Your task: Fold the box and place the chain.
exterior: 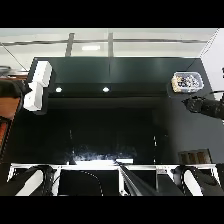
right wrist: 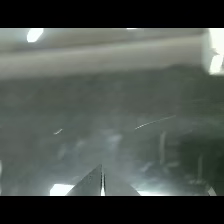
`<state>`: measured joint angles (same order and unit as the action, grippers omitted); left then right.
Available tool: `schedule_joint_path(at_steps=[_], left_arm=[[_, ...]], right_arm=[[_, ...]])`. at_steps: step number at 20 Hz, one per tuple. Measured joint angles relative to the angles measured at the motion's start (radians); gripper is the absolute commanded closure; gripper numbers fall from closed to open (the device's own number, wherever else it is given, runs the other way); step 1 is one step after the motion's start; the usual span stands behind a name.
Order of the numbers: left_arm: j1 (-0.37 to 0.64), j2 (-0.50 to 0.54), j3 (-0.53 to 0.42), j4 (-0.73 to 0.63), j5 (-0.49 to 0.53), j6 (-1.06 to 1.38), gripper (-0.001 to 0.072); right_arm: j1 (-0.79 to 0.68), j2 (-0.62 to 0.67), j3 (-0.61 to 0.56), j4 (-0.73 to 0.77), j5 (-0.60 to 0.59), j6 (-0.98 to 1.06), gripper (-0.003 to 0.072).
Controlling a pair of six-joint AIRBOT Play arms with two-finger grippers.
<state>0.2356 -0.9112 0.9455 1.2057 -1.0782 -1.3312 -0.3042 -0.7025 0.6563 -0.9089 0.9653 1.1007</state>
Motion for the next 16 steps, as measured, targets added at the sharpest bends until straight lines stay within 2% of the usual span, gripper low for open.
schedule_joint_path(at_steps=[3,6,10,16], left_arm=[[-0.088,0.182,-0.222,-0.032,0.153,0.024,0.0679],[-0.124,0.278,-0.33,-0.048,0.229,0.034,0.0679],[-0.141,0.321,-0.38,-0.055,0.264,0.041,0.0679],[-0.146,0.336,-0.396,-0.059,0.282,0.041,0.0679]], right_arm=[[0.0,0.027,-0.065,-0.017,-0.115,0.002,0.0668],[0.0,0.037,-0.089,-0.023,-0.171,0.005,0.0668],[0.0,0.041,-0.1,-0.025,-0.204,0.005,0.0668],[0.0,0.042,-0.103,-0.027,-0.215,0.006,0.0668]])
